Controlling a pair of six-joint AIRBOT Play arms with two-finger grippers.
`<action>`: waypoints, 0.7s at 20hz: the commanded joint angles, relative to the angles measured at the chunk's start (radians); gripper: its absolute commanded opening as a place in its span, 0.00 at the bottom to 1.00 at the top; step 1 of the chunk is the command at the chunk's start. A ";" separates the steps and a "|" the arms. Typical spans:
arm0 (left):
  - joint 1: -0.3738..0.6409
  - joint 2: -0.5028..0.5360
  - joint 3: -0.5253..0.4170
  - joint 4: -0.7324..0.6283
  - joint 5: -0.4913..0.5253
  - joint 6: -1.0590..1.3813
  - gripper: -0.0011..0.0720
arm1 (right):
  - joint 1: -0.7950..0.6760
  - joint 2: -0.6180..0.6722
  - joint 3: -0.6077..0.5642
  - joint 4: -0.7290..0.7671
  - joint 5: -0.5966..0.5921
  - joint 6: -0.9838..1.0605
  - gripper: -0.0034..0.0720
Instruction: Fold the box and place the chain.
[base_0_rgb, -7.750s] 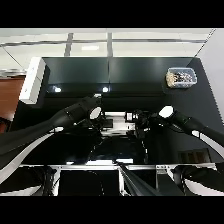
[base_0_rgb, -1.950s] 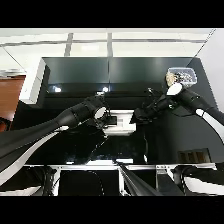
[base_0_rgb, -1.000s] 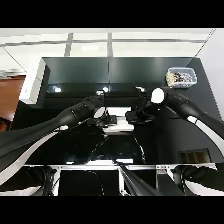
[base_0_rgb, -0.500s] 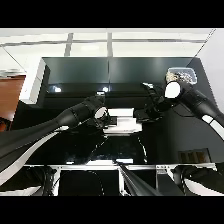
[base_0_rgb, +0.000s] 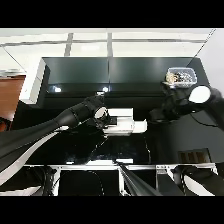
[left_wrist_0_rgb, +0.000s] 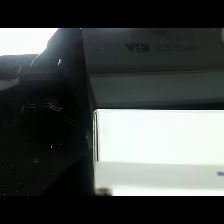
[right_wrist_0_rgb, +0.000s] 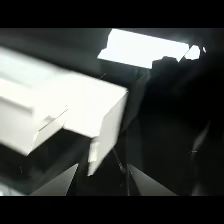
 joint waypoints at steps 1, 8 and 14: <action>0.001 0.000 0.000 0.000 0.000 0.002 0.05 | -0.215 0.049 -0.024 0.102 -0.037 -0.052 0.53; 0.001 0.000 0.000 0.000 0.000 0.002 0.05 | -0.352 0.006 -0.335 0.342 -0.155 -0.204 0.06; 0.001 0.000 0.000 0.000 0.000 0.002 0.05 | -0.105 -0.202 -0.360 0.560 -0.319 -0.314 0.06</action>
